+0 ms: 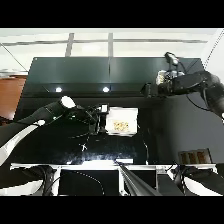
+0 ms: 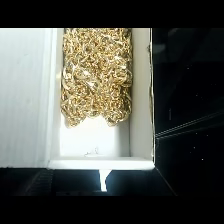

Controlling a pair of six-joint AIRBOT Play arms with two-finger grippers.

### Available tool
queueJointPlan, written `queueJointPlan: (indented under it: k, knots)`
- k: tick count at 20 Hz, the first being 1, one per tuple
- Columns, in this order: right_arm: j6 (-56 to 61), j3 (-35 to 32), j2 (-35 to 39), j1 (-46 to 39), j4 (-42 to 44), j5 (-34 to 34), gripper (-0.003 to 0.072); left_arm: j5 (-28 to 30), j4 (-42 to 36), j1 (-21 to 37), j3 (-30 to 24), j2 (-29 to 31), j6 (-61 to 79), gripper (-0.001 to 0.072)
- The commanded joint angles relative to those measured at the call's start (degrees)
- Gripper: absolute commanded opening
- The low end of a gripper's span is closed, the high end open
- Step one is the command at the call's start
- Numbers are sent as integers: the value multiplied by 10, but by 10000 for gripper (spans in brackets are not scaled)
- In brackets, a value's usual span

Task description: Fold the box and place the chain.

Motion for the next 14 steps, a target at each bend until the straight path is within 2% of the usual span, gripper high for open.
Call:
queueJointPlan:
  k: [1,5,7,14]
  knots:
    - [-183,22,-32,39,32,-47,701,0,0,0,0,0,0,474]
    - [-245,23,-31,67,32,-183,701,0,0,0,0,0,0,474]
    - [-249,22,-31,75,33,-217,701,0,0,0,0,0,0,474]
    - [-337,22,-32,122,26,-204,700,0,0,0,0,0,0,474]
